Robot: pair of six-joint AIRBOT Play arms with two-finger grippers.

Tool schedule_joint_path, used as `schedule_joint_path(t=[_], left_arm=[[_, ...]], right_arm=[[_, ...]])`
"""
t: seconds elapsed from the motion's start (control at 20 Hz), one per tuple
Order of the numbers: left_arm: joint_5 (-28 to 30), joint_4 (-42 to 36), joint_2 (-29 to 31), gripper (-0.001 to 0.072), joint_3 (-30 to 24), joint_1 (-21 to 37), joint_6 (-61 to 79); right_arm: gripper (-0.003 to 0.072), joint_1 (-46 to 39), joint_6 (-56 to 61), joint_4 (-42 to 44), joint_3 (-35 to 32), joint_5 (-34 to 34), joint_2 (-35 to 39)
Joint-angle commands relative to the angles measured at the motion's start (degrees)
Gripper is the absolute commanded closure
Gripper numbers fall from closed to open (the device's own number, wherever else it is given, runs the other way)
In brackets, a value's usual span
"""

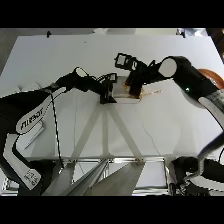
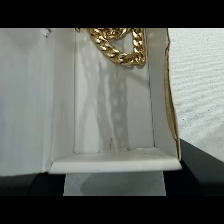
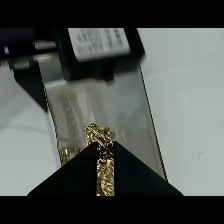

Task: Fold the box and place the chain.

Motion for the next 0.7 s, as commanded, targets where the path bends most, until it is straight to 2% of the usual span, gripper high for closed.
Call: schedule_joint_path(t=[0.0,0.25,0.3,0.4,0.65], left_arm=[[0.0,0.0,0.0,0.0272,0.0,0.0,0.0],[0.0,0.0,0.0,0.0272,0.0,0.0,0.0],[0.0,0.0,0.0,0.0272,0.0,0.0,0.0],[0.0,0.0,0.0,0.0272,0.0,0.0,0.0],[0.0,0.0,0.0,0.0272,0.0,0.0,0.0]], right_arm=[[0.0676,2.9,0.1,0.5,0.0,-4.0,-2.7],[0.0672,2.7,4.6,-3.6,0.0,-4.0,-10.0],[0.0647,2.7,4.6,-4.1,0.0,-3.8,-10.4],[0.0463,2.7,4.6,-4.1,0.0,-3.7,-9.4],[0.0464,0.1,4.4,-5.2,0.0,2.0,-1.9]])
